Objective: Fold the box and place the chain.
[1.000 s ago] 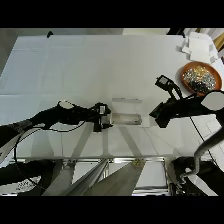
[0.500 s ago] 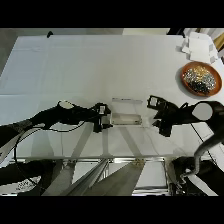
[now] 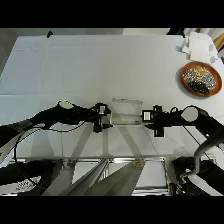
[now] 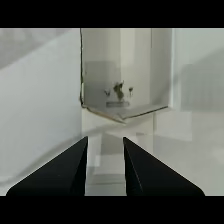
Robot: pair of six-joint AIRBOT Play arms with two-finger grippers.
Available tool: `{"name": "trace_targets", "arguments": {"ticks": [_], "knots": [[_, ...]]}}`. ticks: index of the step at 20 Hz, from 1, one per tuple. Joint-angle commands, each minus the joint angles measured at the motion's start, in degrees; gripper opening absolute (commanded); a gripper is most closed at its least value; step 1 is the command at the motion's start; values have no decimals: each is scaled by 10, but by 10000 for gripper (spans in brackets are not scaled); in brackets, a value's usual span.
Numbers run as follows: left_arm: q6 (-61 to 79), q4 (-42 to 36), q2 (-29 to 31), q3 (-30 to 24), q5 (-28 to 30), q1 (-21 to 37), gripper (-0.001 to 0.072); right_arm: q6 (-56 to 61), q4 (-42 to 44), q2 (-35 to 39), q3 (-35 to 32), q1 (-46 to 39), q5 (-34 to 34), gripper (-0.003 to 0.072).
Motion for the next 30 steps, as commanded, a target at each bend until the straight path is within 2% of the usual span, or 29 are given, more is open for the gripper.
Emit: {"name": "trace_targets", "arguments": {"ticks": [1,4,5,6,12,21,22,23,24,29,30], "knots": [[0,0,0,0,0,0,70,-50,32,-31,-3,1,-45,221],[0,0,0,0,0,0,71,-72,56,-34,-3,1,-44,214],[0,0,0,0,0,0,71,-86,73,-34,-3,1,-44,160],[0,0,0,0,0,0,70,-103,92,-34,-3,1,-45,151],[0,0,0,0,0,0,71,-136,146,-34,-3,1,-43,151],[0,0,0,0,0,0,70,-139,149,-47,-3,45,-64,167],[0,0,0,0,0,0,70,-139,150,-48,-3,45,-64,218],[0,0,0,0,0,0,70,-139,150,-48,-3,45,-64,313],[0,0,0,0,0,0,71,-139,150,-48,-3,45,-64,354],[0,0,0,0,0,0,70,-139,149,-48,-3,45,-64,328],[0,0,0,0,0,0,70,-133,148,-48,-3,45,-64,226]]}}
